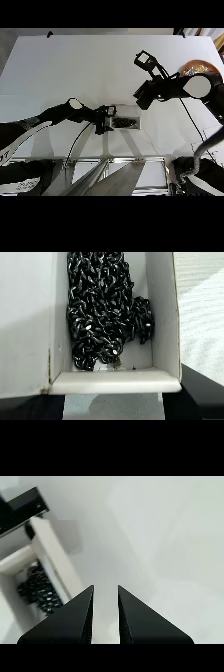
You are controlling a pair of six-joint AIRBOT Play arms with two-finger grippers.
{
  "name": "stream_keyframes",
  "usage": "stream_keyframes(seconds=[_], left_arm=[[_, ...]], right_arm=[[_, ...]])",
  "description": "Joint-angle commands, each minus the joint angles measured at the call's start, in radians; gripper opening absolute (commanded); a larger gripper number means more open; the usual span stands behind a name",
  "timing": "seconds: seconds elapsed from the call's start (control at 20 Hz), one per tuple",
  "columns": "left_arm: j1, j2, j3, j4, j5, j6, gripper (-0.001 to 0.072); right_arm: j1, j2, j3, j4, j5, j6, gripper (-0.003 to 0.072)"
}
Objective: Fold the box and place the chain.
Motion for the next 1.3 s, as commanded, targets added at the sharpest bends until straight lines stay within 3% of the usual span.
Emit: stream_keyframes(seconds=[0.0, 0.4, 0.8, 1.25], left_arm=[[0.000, 0.000, 0.000, 0.000, 0.000, 0.000, 0.0253], [0.000, 0.000, 0.000, 0.000, 0.000, 0.000, 0.0253], [0.000, 0.000, 0.000, 0.000, 0.000, 0.000, 0.0253], [0.000, 0.000, 0.000, 0.000, 0.000, 0.000, 0.0253]], right_arm=[[-0.008, -0.077, 0.009, 0.010, -0.053, -0.085, 0.0172], [0.040, -0.228, 0.006, 0.059, 0.051, -0.128, 0.0173], [0.105, -0.168, -0.090, 0.105, 0.089, -0.261, 0.0173], [0.175, -0.071, -0.156, 0.105, 0.086, -0.273, 0.0203]])
